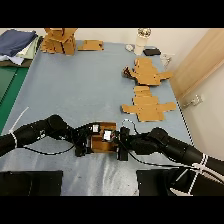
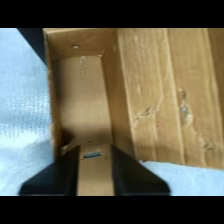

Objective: Fold the box.

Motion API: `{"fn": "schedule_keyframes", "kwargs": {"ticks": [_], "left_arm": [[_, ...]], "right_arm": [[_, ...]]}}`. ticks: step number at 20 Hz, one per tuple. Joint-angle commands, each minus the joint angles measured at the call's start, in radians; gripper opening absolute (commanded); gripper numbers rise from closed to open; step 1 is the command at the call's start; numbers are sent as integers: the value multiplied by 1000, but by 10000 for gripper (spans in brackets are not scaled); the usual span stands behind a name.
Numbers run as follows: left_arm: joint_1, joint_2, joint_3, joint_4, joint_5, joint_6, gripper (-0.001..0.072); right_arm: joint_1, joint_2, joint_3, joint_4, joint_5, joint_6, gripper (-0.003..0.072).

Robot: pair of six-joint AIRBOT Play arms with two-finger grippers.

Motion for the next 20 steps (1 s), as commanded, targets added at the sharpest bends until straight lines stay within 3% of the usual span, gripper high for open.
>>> {"fn": "schedule_keyframes", "kwargs": {"ticks": [1,2,4,7,8,9,10,11,20], "left_arm": [[0,0,-1,0,1,-1,396],[0,0,-1,0,1,-1,396],[0,0,-1,0,1,-1,396],[0,0,-1,0,1,-1,396],[0,0,-1,0,1,-1,396],[0,0,-1,0,1,-1,396],[0,0,-1,0,1,-1,396],[0,0,-1,0,1,-1,396],[0,0,-1,0,1,-1,396]], "right_arm": [[1,28,5,-2,-58,5,268],[-1,43,5,-9,-84,23,253],[-4,64,5,-48,-144,80,140],[-4,70,2,-115,-214,169,140],[-4,70,-1,-132,-225,178,144],[-4,70,-3,-150,-229,179,187],[-4,70,-4,-170,-228,178,289],[-4,70,-4,-191,-225,179,311],[-4,71,2,-204,-167,177,310]]}}
